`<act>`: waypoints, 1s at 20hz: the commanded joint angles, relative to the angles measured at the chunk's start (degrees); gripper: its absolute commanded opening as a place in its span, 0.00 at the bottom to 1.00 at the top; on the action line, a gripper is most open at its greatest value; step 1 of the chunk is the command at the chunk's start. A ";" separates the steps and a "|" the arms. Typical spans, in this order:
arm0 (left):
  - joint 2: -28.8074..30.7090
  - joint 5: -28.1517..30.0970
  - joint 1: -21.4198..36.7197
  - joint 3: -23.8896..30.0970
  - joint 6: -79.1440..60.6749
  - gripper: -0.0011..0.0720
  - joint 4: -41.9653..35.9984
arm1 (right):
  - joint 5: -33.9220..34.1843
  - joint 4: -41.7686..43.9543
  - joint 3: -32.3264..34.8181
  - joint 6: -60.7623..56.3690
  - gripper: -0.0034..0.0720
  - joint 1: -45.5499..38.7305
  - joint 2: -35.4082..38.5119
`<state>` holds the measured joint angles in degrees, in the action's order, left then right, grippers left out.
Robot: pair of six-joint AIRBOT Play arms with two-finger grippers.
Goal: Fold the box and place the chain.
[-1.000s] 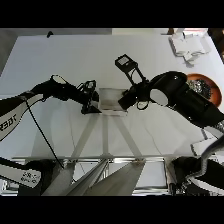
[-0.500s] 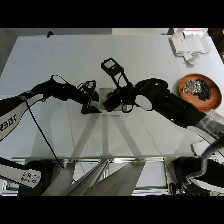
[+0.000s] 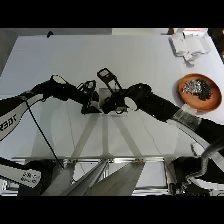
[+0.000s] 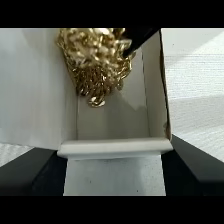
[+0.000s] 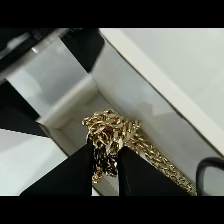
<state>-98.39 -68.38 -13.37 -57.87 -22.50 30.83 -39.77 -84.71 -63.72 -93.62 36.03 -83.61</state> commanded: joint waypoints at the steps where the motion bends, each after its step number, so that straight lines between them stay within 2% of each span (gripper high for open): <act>1: 0.00 0.00 0.07 0.00 0.00 0.48 0.02 | -2.05 -0.57 -0.02 0.00 0.07 0.04 -1.64; 2: 0.00 0.00 0.07 0.00 0.00 0.48 0.02 | -2.03 -0.55 -0.04 0.00 0.15 0.04 -1.51; 3: 0.00 0.02 0.07 0.00 0.00 0.48 0.02 | -2.01 -0.57 -0.09 0.00 0.35 0.02 -1.51; 4: 0.00 0.00 0.07 0.00 0.00 0.48 0.02 | -1.99 -0.57 -0.09 0.00 0.47 0.02 -1.51; 7: 0.00 0.00 0.07 0.00 0.00 0.48 0.02 | -2.67 -0.55 -0.11 0.00 0.46 0.02 -0.09; 11: 0.00 0.00 0.07 0.00 0.00 0.48 0.02 | -3.65 -3.45 -0.20 1.14 0.46 0.02 8.48; 15: 0.00 0.00 0.07 0.00 0.00 0.48 0.02 | -12.17 -15.23 -0.20 1.77 0.46 -1.01 17.29; 20: 0.00 0.00 0.07 0.00 0.00 0.48 0.02 | -21.35 -14.86 0.07 15.93 0.46 -11.72 20.26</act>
<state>-98.39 -68.38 -13.37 -57.87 -22.50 30.83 -55.18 -98.02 -63.83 -85.62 29.30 -65.23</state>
